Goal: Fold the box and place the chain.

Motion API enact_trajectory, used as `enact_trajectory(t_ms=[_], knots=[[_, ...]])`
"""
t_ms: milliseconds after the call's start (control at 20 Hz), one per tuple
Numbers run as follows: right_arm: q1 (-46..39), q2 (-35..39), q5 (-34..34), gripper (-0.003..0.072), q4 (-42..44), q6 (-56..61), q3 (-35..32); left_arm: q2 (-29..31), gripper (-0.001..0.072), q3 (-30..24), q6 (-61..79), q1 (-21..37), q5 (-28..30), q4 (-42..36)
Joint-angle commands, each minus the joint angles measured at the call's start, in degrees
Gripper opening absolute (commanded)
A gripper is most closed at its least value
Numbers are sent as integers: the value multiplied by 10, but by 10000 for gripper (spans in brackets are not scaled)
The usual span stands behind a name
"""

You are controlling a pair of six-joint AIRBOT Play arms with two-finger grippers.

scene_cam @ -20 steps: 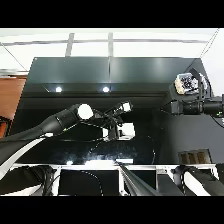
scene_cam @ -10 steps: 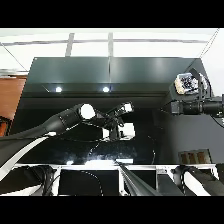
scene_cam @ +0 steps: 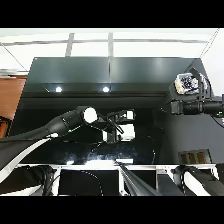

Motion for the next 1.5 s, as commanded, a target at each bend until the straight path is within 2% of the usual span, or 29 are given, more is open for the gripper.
enact_trajectory(t_ms=[0, 250, 300, 350, 400, 450, 550, 650, 750, 900, 1000, 1100, 1150, 1300, 1400, 1450], knots=[[0, 0, -8, 14, 0, 0, 0, -12, 711, 0, 0, -4, 32, 29], [0, 0, -12, 12, 0, 0, 0, -38, 710, 0, 1, -8, 45, 20], [0, 0, -13, 12, 0, 0, 0, -38, 671, 1, 0, -7, 45, 21], [0, 0, -12, 12, 0, 0, 0, -35, 477, 2, 0, -4, 43, 20], [0, 0, -12, 12, 0, 0, 0, -30, 207, 4, 0, 0, 40, 22], [0, 0, -12, 12, 0, 0, 0, -23, 155, 6, 0, 6, 39, 22], [0, 0, -12, 12, 0, 0, 0, 5, 154, 8, -11, 34, 31, 23], [0, 0, -12, 12, 0, 0, 0, 40, 161, 8, -63, 91, 31, 46], [0, 0, -14, 12, 0, 0, 0, 67, 161, 10, -135, 181, 31, 91], [0, 0, -15, 14, 0, 0, 0, 61, 161, 46, -246, 357, 33, 129], [0, 0, -15, 14, 2, 1, 0, 23, 161, 107, -295, 457, 19, 130], [0, 0, -15, 14, 2, 9, 0, -39, 161, 194, -301, 519, -18, 154], [0, 0, -15, 14, 2, 12, 0, -77, 161, 246, -313, 540, -32, 193], [0, 0, -17, 14, 4, 32, 0, -186, 163, 385, -466, 577, -42, 362], [0, 0, -16, 14, 4, 52, 0, -246, 164, 453, -487, 592, -81, 413], [0, 0, -16, 13, 4, 62, 0, -273, 163, 479, -511, 603, -85, 409]])
